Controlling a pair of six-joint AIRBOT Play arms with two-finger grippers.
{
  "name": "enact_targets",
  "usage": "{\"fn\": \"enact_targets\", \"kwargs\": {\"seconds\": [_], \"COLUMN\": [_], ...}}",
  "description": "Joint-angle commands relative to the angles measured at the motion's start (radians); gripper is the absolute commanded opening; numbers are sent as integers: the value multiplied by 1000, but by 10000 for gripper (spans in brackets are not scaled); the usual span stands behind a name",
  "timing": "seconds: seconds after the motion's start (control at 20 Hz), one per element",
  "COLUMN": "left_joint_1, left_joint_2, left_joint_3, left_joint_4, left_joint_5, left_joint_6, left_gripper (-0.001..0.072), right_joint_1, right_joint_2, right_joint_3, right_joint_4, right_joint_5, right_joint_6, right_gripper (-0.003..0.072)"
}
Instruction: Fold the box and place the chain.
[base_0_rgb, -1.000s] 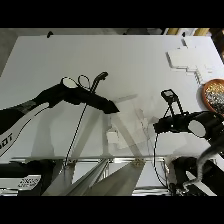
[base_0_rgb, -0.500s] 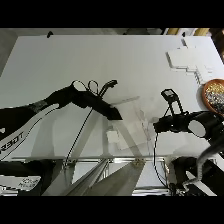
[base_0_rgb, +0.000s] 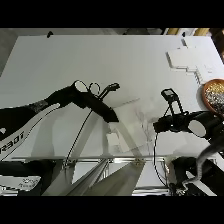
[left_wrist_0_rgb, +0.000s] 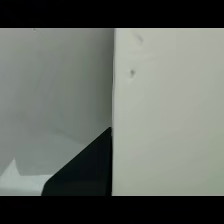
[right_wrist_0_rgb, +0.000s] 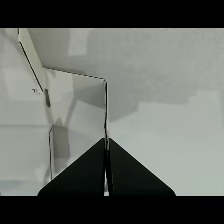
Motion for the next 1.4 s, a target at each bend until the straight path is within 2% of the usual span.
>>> {"fn": "enact_targets", "kwargs": {"seconds": [0.0, 0.05, 0.15, 0.2, 0.45, 0.65, 1.35], "left_joint_1": [-8, -19, -57, -80, -194, -211, -211], "left_joint_2": [21, 29, 48, 54, 55, 46, 13], "left_joint_3": [33, 55, 99, 114, 121, 121, 120], "left_joint_4": [16, 37, 112, 156, 309, 311, 312], "left_joint_5": [-1, 4, 47, 74, 244, 306, 345], "left_joint_6": [112, 156, 220, 254, 357, 357, 331], "left_gripper": [2, 2, 2, 2, 2, 2, 2], "right_joint_1": [1, 1, 1, 1, 1, 1, 1], "right_joint_2": [8, 19, 57, 85, 274, 378, 385], "right_joint_3": [34, 58, 107, 129, 165, 164, 163], "right_joint_4": [-4, -3, -10, -30, -147, -143, -94], "right_joint_5": [4, 11, 47, 70, 154, 191, 188], "right_joint_6": [-11, -38, -98, -116, -133, -133, -177], "right_gripper": [52, 154, 439, 487, 477, 477, 476]}}
